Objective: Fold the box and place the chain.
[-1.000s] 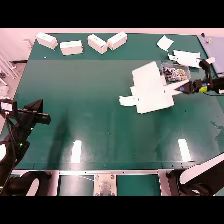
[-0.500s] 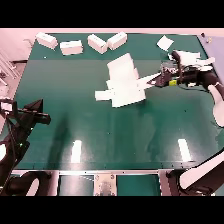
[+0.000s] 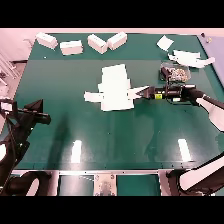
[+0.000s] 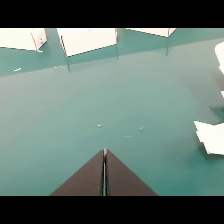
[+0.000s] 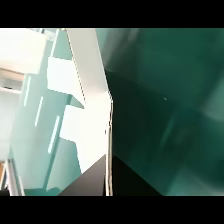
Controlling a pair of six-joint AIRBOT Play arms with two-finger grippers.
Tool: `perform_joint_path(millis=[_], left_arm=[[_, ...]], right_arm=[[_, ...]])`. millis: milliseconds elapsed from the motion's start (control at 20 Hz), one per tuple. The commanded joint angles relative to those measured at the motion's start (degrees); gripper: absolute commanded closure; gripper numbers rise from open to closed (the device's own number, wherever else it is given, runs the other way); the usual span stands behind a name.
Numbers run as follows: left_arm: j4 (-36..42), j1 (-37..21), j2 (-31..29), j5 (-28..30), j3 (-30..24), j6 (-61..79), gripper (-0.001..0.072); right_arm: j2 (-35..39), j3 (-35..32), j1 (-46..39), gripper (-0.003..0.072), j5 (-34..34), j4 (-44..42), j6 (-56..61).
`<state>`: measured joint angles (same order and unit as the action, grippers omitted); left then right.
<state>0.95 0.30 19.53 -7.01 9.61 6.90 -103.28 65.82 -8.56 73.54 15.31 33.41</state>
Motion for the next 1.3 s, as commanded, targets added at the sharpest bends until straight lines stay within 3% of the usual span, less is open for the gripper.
perform_joint_path(millis=[0,400,450,500,550,650,850,1000,1100,1250], left_arm=[[0.0,0.0,0.0,-1.0,0.0,0.0,0.0686],[0.1,0.0,0.0,-5.2,0.0,0.0,0.0685],[0.1,0.0,0.0,-5.7,0.0,0.0,0.0647],[0.1,0.0,0.0,-6.2,0.0,0.0,0.0380],[0.4,0.0,0.0,-7.1,0.0,0.0,0.0177],[0.6,0.0,0.0,-8.6,0.0,0.0,0.0312],[0.8,0.0,0.0,-12.0,0.7,0.0,0.0283],[0.8,0.0,2.1,-12.7,4.1,-1.0,0.0283],[0.8,0.0,6.9,-14.1,8.2,-1.0,0.0282],[0.8,0.0,19.6,-19.5,16.8,-1.0,0.0283]], right_arm=[[0.2,-2.1,0.9,0.0683,-3.8,1.2,-1.9],[0.1,-2.1,1.7,0.0683,-9.7,3.8,-1.3],[0.1,-2.1,1.7,0.0682,-9.9,3.8,-1.3],[0.1,-2.1,1.9,0.0682,-9.9,3.8,-1.3],[0.1,-2.1,2.0,0.0683,-9.9,3.8,-1.2],[0.1,-2.1,2.4,0.0682,-10.2,3.8,-1.2],[0.1,-2.1,2.5,0.0682,-10.3,3.8,-2.2],[0.1,-2.0,2.5,0.0681,-10.3,3.8,-2.2],[0.1,-2.1,2.5,0.0682,-10.3,3.8,-2.3],[0.1,-2.1,2.5,0.0682,-10.3,3.8,-2.2]])
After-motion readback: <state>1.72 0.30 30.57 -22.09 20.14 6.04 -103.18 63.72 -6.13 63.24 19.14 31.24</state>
